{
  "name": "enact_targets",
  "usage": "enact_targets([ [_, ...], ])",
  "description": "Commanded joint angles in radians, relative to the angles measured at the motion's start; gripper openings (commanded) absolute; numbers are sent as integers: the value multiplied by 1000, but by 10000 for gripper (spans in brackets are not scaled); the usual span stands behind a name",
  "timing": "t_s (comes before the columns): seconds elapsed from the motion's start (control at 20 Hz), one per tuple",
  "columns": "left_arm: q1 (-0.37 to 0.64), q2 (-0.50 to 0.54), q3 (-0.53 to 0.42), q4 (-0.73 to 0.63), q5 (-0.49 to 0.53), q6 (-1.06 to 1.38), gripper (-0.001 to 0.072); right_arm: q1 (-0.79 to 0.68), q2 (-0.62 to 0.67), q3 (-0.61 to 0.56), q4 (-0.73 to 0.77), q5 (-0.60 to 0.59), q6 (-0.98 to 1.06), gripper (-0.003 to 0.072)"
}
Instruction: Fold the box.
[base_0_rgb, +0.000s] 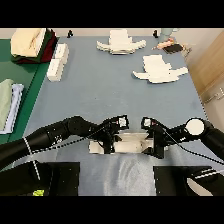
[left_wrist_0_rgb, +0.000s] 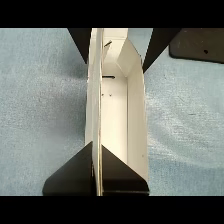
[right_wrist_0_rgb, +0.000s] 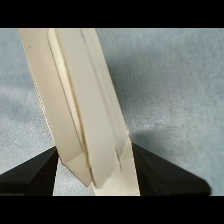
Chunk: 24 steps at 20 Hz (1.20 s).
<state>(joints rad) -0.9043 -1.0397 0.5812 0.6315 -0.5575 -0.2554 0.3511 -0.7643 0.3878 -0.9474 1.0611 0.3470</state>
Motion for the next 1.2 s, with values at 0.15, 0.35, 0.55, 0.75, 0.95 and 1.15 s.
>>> enact_targets([
  [0.15,0,1,0,0,0,0,22,4,-62,-1,7,9,-52,714],
  [0.35,0,0,0,0,0,0,21,3,-95,-1,76,-60,-264,709],
  [0.55,0,1,0,0,0,0,21,-3,-135,-9,90,-50,-314,687],
  [0.75,0,1,0,0,0,0,22,-3,-157,-43,126,-61,-351,626],
  [0.95,0,1,0,0,0,0,22,-56,-157,-66,179,-65,-401,626],
  [1.15,0,0,0,0,0,0,21,-89,-157,-97,245,-80,-488,626],
])
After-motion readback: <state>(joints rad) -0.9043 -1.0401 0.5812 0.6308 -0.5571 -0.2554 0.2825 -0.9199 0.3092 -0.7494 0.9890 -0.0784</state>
